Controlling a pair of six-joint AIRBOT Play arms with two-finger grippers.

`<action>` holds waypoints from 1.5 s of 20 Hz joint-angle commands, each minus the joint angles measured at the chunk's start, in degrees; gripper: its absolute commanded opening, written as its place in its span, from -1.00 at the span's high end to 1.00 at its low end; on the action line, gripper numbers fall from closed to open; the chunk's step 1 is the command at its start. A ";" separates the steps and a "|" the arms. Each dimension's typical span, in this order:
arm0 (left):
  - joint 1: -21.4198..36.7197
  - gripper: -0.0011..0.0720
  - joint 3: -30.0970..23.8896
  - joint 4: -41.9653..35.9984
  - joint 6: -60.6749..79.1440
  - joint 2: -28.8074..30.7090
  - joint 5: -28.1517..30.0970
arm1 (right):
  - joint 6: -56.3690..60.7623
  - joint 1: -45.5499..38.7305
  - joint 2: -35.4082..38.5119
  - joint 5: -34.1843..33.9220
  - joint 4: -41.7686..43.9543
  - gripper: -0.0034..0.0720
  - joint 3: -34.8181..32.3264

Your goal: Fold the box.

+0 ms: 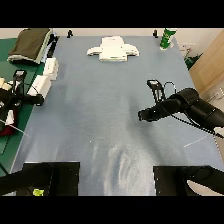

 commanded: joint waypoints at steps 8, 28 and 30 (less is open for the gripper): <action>-7.15 -0.37 26.64 0.11 -8.07 -25.88 0.13 | 0.00 -0.02 -0.02 0.02 0.00 0.90 0.04; -9.11 -0.37 54.45 0.37 -12.44 -46.47 -7.13 | 0.00 -0.02 -0.02 0.02 0.00 0.90 0.04; -9.14 -0.37 54.45 -0.11 -12.44 -46.49 -7.13 | 0.00 -0.02 -0.02 0.02 0.00 0.90 0.04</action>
